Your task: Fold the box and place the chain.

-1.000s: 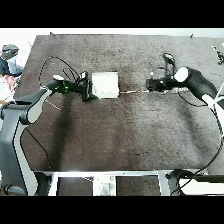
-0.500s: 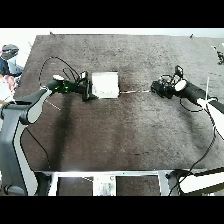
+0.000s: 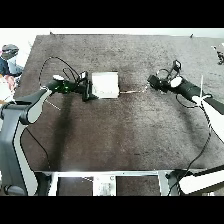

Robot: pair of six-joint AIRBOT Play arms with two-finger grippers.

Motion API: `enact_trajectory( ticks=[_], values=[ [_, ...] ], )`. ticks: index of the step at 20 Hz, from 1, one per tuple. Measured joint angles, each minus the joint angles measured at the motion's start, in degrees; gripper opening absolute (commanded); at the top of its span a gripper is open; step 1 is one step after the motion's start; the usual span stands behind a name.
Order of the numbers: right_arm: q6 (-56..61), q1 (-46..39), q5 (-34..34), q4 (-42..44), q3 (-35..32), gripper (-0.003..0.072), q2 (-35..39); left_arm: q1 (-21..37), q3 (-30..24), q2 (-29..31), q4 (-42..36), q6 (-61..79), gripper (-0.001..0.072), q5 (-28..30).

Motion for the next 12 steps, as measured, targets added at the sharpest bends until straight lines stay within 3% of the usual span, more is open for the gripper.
enact_trajectory(
  ticks=[7, 12],
  values=[
    [-4.83, 12.57, -2.56, 0.22, 0.90, 0.0012, 15.47, 0.00, 0.00, -0.02, 0.00, 0.00, 0.0276, 0.00],
    [-7.61, 22.10, -4.68, -0.44, 4.79, 0.0012, 18.43, 0.00, 0.00, -0.02, 0.02, 0.00, 0.0276, 0.00]
  ],
)
